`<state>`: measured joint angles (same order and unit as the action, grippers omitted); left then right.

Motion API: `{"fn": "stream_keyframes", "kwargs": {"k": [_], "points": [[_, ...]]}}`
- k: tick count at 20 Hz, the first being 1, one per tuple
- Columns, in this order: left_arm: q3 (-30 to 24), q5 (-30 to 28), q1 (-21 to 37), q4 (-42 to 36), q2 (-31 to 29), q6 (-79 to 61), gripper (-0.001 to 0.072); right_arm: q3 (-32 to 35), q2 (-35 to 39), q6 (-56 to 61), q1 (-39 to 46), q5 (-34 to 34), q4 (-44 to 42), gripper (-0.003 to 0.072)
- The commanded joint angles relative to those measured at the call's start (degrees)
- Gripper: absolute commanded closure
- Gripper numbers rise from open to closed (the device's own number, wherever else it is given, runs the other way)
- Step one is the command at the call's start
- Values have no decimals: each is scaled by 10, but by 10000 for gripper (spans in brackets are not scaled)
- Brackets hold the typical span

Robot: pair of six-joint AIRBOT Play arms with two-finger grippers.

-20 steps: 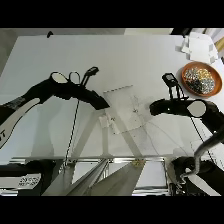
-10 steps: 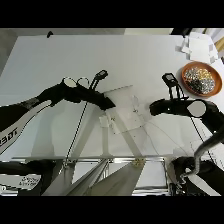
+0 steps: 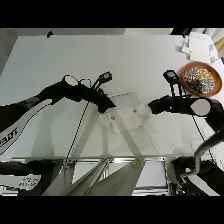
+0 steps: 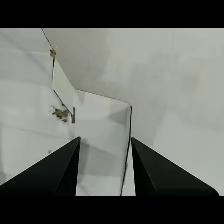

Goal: Fold the box and place the chain.

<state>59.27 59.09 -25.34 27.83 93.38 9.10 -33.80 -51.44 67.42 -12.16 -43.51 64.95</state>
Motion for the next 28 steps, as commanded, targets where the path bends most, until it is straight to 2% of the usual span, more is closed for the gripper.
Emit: {"fn": "stream_keyframes", "kwargs": {"k": [1,8,13,23,25,28], "points": [[37,38,-11,87,0,-66,702,-28,29,-2,0,-67,44,305],[41,-75,-52,73,5,-127,702,-31,56,-40,0,-160,54,307],[41,-80,-58,32,36,-143,700,-31,56,-69,0,-159,53,308],[41,-109,-58,41,40,-143,682,-31,55,-142,0,-183,53,308],[41,-110,-58,42,40,-143,619,-31,53,-223,0,-202,32,309],[41,-113,-58,41,40,-142,622,-31,44,-394,0,-235,-6,335]]}}
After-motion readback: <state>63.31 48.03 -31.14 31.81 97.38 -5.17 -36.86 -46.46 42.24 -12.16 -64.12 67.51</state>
